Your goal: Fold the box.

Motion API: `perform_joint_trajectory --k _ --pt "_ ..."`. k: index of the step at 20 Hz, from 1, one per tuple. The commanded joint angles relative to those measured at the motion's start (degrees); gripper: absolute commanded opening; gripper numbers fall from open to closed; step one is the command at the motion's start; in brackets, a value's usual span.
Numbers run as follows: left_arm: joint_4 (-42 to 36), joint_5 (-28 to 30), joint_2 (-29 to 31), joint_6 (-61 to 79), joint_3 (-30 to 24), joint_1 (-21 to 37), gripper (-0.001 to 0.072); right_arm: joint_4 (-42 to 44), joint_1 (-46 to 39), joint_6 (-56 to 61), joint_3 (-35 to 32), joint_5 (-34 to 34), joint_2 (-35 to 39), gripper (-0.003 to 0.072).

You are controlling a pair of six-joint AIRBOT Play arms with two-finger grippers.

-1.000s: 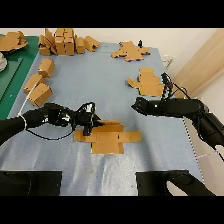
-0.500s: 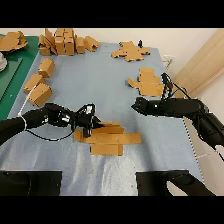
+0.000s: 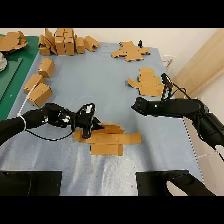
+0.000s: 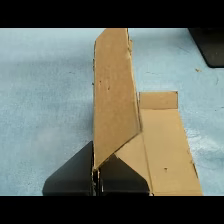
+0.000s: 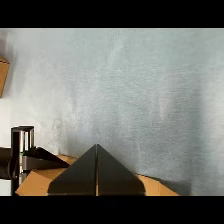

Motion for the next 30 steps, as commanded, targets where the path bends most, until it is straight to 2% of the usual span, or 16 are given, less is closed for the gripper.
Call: perform_joint_trajectory --k 1,6,10,13,16,20,23,25,27,29,30 --pt "1.0 -0.3 0.1 -1.7 0.1 0.0 0.0013 0.0 0.1 0.0 0.0 -1.0 0.0 0.0004" --pt "1.5 -0.7 0.1 -1.9 0.1 0.0 0.0014 0.0 0.1 -2.1 0.0 -1.5 0.0 0.0004" --pt "1.1 -0.5 0.1 -1.9 0.1 0.0 0.0013 -0.2 0.1 -9.5 0.0 -3.3 0.7 0.0004" --pt "1.1 -0.6 0.1 -1.9 0.1 0.0 0.0014 -0.6 0.3 -15.2 0.0 -8.1 4.6 0.0004" --pt "1.1 -0.6 0.1 -1.9 0.1 0.0 0.0014 -6.8 4.6 -16.8 0.0 -12.4 11.5 0.0004" --pt "1.1 -0.6 0.1 -1.9 0.1 0.0 0.0013 -14.1 18.6 -17.9 -1.1 -14.5 18.7 0.0003" --pt "1.1 -0.6 0.1 -1.9 0.1 0.0 0.0014 -19.1 33.5 -16.9 -3.3 -15.5 19.2 0.0003" --pt "1.0 -0.6 0.1 -1.9 0.1 0.0 0.0014 -22.4 45.3 -13.2 -8.2 -16.2 19.2 0.0003" --pt "1.1 -0.7 0.1 -1.9 0.1 0.0 0.0014 -34.2 56.5 -6.9 -14.7 -16.2 19.2 0.0003" --pt "1.1 -0.7 0.1 -1.9 0.1 0.0 0.0014 -52.1 63.0 -2.1 -18.5 -16.0 18.4 0.0014" --pt "1.0 -0.7 0.1 -1.9 0.1 0.0 0.0014 -57.4 64.0 -1.5 -19.0 -15.0 17.6 0.0191"
